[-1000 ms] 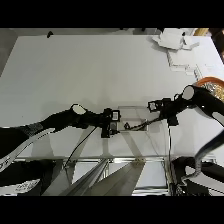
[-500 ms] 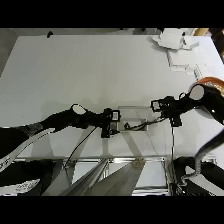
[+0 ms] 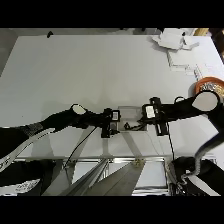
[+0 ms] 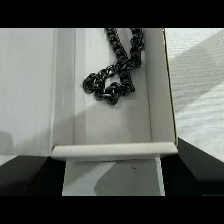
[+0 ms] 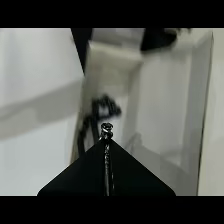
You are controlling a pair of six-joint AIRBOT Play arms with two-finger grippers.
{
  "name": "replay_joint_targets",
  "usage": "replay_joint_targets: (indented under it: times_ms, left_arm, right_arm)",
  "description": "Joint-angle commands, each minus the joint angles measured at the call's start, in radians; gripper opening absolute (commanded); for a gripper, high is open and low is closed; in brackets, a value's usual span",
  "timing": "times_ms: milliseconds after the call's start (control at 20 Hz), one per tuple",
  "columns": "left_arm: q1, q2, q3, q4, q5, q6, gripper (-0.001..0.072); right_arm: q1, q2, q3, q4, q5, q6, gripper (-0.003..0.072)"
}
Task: Fold the box and place the chain.
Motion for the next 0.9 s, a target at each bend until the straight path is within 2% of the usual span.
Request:
replay_joint_targets:
  times_ms: [0,150,350,450,500,700,850]
  left_arm:
    - [0.0,0.0,0.0,0.0,0.0,0.0,0.0206]
    - [0.0,0.0,0.0,0.0,0.0,0.0,0.0206]
    - [0.0,0.0,0.0,0.0,0.0,0.0,0.0206]
    - [0.0,0.0,0.0,0.0,0.0,0.0,0.0206]
    - [0.0,0.0,0.0,0.0,0.0,0.0,0.0206]
    - [0.0,0.0,0.0,0.0,0.0,0.0,0.0206]
    - [0.0,0.0,0.0,0.0,0.0,0.0,0.0206]
  right_arm:
    - [0.143,0.009,0.0,0.064,-0.132,0.072,0.0019]
    - [0.198,-0.023,-0.001,0.059,-0.211,0.109,0.0019]
    - [0.205,-0.074,-0.029,0.031,-0.219,0.112,0.0024]
    - [0.204,-0.083,-0.038,-0.068,-0.216,0.188,0.0174]
    - [0.193,-0.074,-0.038,-0.136,-0.206,0.24,0.0184]
    - [0.071,0.027,-0.037,-0.298,-0.09,0.265,0.0181]
    - [-0.077,0.094,-0.037,-0.372,-0.077,0.215,0.018]
